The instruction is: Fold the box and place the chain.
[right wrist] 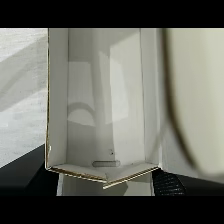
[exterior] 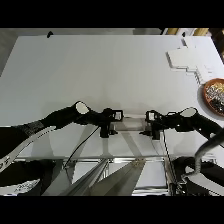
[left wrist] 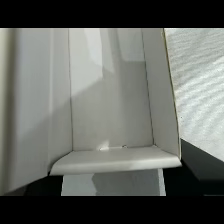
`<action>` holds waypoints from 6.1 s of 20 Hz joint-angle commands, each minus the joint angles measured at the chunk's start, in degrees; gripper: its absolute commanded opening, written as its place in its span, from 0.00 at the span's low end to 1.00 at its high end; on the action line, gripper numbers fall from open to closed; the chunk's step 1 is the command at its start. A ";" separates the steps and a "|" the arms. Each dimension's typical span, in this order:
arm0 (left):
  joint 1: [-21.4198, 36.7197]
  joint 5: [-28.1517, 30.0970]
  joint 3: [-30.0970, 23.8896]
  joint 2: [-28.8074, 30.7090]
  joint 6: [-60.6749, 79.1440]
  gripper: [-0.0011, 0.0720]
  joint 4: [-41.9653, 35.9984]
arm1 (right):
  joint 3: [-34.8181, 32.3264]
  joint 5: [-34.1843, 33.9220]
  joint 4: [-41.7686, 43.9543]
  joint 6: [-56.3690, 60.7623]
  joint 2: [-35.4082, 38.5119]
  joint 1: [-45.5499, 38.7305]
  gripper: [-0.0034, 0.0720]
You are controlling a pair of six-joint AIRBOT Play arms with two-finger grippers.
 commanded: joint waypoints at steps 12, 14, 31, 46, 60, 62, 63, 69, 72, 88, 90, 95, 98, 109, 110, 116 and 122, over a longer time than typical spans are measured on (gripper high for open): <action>-0.04 0.02 0.00 -0.02 0.04 0.55 -0.02 | 0.04 0.00 0.02 0.00 0.04 -0.02 0.59; -0.04 0.02 0.02 -0.02 0.04 0.55 -0.02 | 0.04 0.02 0.02 0.00 0.04 -0.02 0.59; 0.37 -2.01 0.02 0.11 0.15 0.97 0.90 | 0.04 0.17 0.00 0.00 0.04 -0.02 0.59; 3.39 -5.57 0.02 0.09 -0.33 0.97 -1.73 | 0.04 0.22 0.00 0.00 0.04 0.00 0.59; 3.30 -5.60 0.02 -1.79 0.87 0.96 -4.26 | 0.04 0.20 0.00 0.00 0.04 0.00 0.59; 3.30 -5.60 0.02 -1.79 2.23 0.89 -4.94 | 0.04 0.20 0.00 0.00 0.04 -0.02 0.59; 3.30 -5.60 0.02 -1.79 2.19 0.87 -4.52 | 0.04 0.20 0.00 0.00 0.04 -0.02 0.59; 3.30 -6.40 0.02 -1.79 1.88 0.54 -4.28 | 0.04 0.20 0.00 0.00 0.04 -0.02 0.59; 3.30 -6.40 0.02 -1.79 1.77 0.55 -4.28 | 0.04 0.20 0.02 0.00 0.04 -0.02 0.59; 3.30 -6.43 0.02 -1.79 1.77 0.39 -4.35 | 0.07 0.17 -0.44 0.66 1.84 -0.02 0.60; 3.30 -6.45 0.02 -1.79 1.75 0.39 -4.35 | 0.07 0.07 -0.81 2.19 3.69 -0.02 0.85; 3.30 -6.67 0.02 -1.79 1.77 0.39 -4.74 | 0.07 0.09 -9.22 10.67 8.87 -0.02 0.93; 3.30 -5.73 0.02 -1.70 1.79 0.40 -4.74 | 0.07 0.09 -12.63 12.70 12.20 -0.02 0.93; 3.30 -5.60 0.02 0.04 -0.09 0.97 -0.59 | 0.07 4.59 -14.23 17.22 26.93 -0.02 0.97; 3.32 -5.57 0.02 0.70 -2.32 0.97 1.66 | 0.07 4.94 -14.23 17.40 28.52 -0.02 0.97; 3.30 -5.07 0.02 1.03 -2.23 0.97 5.18 | 0.07 4.94 -14.23 21.66 32.54 -0.02 0.97; 3.30 -2.67 0.02 1.03 2.05 0.97 -1.57 | 0.07 4.90 -14.19 21.75 32.54 -0.02 0.97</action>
